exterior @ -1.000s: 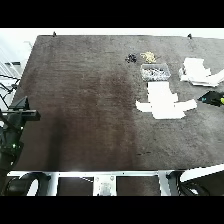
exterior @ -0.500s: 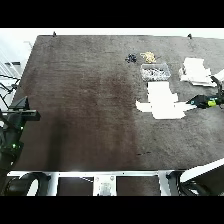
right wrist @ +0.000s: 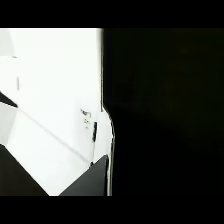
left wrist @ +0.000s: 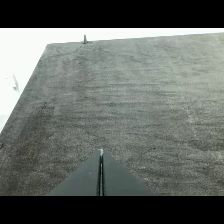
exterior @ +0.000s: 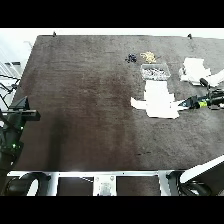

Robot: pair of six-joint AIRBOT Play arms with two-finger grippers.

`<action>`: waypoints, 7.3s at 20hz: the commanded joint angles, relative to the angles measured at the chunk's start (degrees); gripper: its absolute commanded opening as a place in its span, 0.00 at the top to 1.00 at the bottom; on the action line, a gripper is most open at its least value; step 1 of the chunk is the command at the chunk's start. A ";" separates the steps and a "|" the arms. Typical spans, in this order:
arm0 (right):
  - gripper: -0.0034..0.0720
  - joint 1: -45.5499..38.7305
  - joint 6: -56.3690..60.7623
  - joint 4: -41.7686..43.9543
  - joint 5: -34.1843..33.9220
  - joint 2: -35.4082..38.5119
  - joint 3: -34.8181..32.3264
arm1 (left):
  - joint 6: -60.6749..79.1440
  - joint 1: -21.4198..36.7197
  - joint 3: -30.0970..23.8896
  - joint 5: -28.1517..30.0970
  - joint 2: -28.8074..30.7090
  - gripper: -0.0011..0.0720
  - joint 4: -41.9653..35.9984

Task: Fold the box and place the chain.

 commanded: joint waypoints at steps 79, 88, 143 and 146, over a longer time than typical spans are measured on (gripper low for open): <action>0.94 45.20 -2.45 25.42 -44.39 19.45 -29.70 | -49.46 -8.48 105.96 -76.39 -109.96 0.22 41.38; 0.94 45.13 -2.49 25.40 -44.39 19.45 -29.70 | -45.90 -8.48 105.96 -78.60 -112.37 0.28 35.78; 0.66 31.50 -11.13 30.45 -39.01 26.91 -34.01 | 18.47 -7.41 83.47 -73.31 -103.97 0.96 27.08; 0.66 31.52 -14.27 31.89 -38.66 29.75 -34.03 | 18.47 -7.41 83.47 -73.29 -103.97 0.96 27.04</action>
